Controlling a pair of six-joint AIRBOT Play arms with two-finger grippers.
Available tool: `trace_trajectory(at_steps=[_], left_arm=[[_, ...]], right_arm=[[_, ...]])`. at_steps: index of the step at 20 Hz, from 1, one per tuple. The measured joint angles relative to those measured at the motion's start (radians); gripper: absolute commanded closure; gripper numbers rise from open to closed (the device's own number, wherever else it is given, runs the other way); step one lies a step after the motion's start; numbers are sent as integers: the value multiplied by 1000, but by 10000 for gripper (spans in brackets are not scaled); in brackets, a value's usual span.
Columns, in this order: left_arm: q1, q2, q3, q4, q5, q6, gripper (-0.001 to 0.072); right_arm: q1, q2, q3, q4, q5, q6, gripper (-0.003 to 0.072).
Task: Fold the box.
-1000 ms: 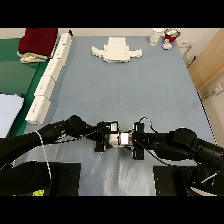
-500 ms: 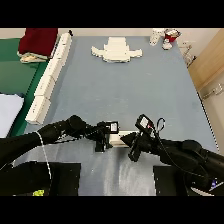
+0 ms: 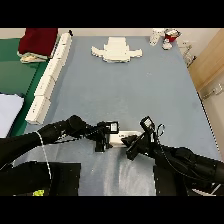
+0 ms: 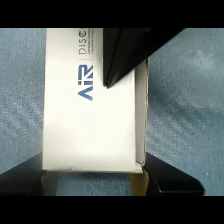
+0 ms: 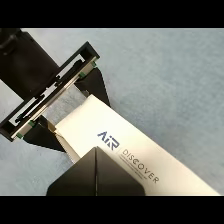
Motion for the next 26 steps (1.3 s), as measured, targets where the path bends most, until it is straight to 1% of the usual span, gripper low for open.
trace_trajectory(at_steps=[13,21,26], left_arm=[[0,0,0,0,0,0,257],[0,0,0,0,0,0,257],[0,0,0,0,0,0,257]], right_arm=[[2,-48,-10,-6,6,14,682],[1,14,-13,-41,-31,11,681],[-3,53,-10,-69,-28,7,681]])
